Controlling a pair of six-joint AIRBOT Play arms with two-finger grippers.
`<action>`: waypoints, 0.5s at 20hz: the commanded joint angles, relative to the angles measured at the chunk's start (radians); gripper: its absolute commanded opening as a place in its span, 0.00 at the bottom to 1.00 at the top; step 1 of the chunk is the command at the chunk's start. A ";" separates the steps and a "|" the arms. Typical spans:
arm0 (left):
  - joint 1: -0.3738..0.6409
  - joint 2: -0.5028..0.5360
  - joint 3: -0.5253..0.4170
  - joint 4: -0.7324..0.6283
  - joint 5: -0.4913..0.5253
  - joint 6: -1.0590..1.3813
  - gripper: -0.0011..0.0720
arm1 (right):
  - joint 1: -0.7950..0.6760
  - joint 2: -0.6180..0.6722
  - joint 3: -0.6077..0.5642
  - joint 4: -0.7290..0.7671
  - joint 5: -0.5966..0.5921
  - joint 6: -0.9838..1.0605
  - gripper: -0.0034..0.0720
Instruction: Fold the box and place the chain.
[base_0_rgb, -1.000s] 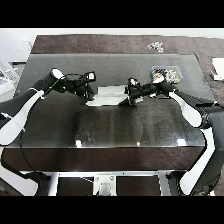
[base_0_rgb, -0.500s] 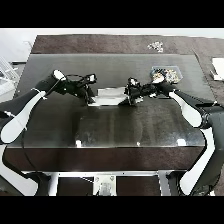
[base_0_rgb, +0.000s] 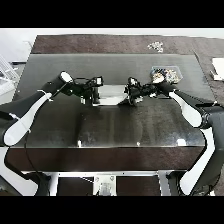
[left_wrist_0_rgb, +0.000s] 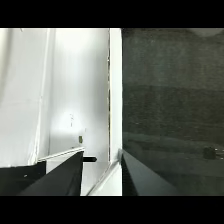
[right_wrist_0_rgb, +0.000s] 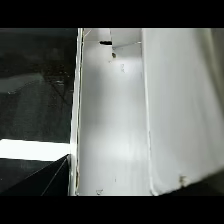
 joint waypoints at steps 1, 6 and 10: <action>-0.011 0.004 0.001 0.018 0.057 0.000 0.39 | 0.001 0.000 0.000 -0.002 0.005 -0.002 0.68; -0.005 0.004 0.001 0.123 0.048 0.003 0.40 | 0.001 0.000 0.000 -0.002 0.005 -0.002 0.68; 0.042 0.012 0.006 0.066 -0.001 0.003 0.59 | 0.001 0.000 0.000 -0.002 0.005 -0.002 0.68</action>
